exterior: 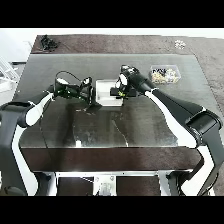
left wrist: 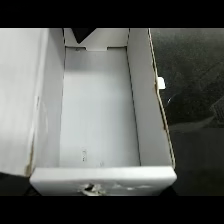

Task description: Fold the box and place the chain.

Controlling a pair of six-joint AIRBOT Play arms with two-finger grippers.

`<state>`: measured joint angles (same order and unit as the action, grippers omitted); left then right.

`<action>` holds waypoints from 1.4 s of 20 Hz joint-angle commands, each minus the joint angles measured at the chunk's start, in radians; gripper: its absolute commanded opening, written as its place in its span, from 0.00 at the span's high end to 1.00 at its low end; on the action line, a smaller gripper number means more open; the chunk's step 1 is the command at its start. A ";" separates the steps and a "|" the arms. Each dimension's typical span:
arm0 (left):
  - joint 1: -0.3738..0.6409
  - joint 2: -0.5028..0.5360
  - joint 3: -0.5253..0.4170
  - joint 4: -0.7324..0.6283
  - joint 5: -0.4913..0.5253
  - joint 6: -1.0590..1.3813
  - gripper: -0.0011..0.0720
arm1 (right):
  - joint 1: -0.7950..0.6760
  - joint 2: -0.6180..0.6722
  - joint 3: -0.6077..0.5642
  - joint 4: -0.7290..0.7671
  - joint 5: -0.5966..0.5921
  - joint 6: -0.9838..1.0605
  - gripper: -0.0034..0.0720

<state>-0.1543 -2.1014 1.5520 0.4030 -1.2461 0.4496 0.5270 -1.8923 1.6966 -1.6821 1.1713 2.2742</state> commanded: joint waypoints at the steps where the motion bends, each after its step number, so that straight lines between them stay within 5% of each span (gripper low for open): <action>1: 0.001 0.000 0.000 0.000 0.000 0.000 0.93 | 0.000 -0.013 0.005 0.006 0.009 -0.008 0.78; 6: 0.001 0.000 0.000 0.000 0.000 0.000 0.93 | 0.001 -0.023 0.005 0.018 0.014 -0.008 0.94; 12: 0.001 0.000 0.000 0.000 0.000 0.000 0.93 | 0.000 -0.022 0.027 0.017 0.035 -0.007 0.94; 14: 0.001 0.000 0.000 0.000 0.000 0.000 0.93 | 0.000 -0.014 0.044 0.013 0.036 -0.008 0.71; 17: 0.001 0.000 0.000 0.000 0.000 0.000 0.93 | -0.001 -0.001 0.047 0.013 0.036 -0.008 0.65; 19: 0.001 0.000 0.000 0.000 0.000 0.000 0.93 | -0.001 0.002 0.047 0.013 0.053 -0.007 0.52; 28: 0.001 0.000 0.000 0.000 0.000 0.000 0.93 | 0.000 0.106 0.106 0.002 0.103 -0.071 0.50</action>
